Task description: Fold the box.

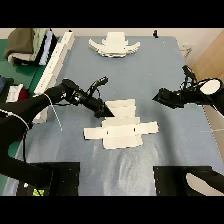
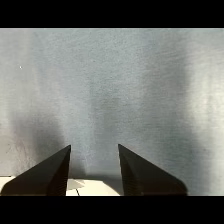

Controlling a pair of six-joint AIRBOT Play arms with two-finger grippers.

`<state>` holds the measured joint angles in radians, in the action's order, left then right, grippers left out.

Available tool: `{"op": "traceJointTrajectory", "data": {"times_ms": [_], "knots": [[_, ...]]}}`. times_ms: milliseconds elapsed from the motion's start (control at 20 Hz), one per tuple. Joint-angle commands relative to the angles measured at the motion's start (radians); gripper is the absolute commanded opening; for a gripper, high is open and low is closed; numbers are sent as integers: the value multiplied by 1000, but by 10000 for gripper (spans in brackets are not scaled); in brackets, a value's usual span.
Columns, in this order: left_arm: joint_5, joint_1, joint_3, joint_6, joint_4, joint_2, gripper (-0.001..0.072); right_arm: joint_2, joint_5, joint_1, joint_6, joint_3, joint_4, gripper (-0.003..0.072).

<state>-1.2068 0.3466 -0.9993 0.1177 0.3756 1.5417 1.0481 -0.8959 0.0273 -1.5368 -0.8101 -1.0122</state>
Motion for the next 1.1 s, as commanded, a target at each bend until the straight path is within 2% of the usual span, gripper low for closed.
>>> {"op": "traceJointTrajectory", "data": {"times_ms": [0, 250, 400, 600, 850, 1050], "knots": [[-35, 2, -5, 34, -15, 22, 13, 0, -5, 0, 0, -1, 0, 456], [-57, 51, -5, 56, -16, 22, 13, 0, -3, 13, 9, -1, -1, 456], [-29, 98, -4, 55, -15, 21, 13, 0, -4, 17, 11, -1, -3, 456], [107, 144, 42, -21, -15, -28, 10, 0, -11, 17, 12, -1, -8, 456], [274, 212, 178, -104, -16, -165, 10, 0, -12, 17, 12, -1, -13, 456], [314, 230, 263, -129, -16, -246, 11, 0, -12, 17, 12, -1, -13, 456]]}}
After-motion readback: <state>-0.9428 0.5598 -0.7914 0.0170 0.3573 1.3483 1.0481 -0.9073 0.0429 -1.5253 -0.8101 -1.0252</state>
